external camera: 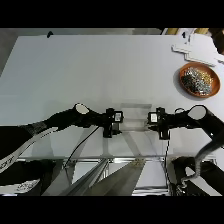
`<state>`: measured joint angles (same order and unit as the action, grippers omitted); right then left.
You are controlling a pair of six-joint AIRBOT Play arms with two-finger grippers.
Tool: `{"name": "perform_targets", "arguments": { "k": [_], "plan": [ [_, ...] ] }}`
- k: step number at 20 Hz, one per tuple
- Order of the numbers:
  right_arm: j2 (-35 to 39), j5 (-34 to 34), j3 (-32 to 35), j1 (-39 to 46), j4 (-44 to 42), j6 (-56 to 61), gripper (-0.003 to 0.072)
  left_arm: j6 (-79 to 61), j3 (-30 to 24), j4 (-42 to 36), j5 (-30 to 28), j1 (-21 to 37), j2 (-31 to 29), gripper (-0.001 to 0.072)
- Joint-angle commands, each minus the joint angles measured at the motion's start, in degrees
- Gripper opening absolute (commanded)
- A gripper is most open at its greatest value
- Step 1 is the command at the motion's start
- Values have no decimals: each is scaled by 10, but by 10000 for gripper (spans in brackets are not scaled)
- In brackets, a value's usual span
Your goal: Fold the box and place the chain.
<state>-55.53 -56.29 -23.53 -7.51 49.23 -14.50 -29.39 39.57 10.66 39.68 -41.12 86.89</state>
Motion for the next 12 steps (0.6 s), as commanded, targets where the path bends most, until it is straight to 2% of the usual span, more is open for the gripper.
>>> {"name": "perform_targets", "arguments": {
  "k": [1,5,8,12],
  "plan": [
    [-37,11,0,-29,-35,-5,162,0,0,-1,0,0,0,274],
    [-42,17,0,-31,-38,8,325,0,0,-1,0,0,0,274],
    [-33,17,0,-31,-1,51,324,0,0,-1,0,0,0,274],
    [44,14,0,-31,83,142,319,0,0,-1,0,0,0,274]
  ]
}}
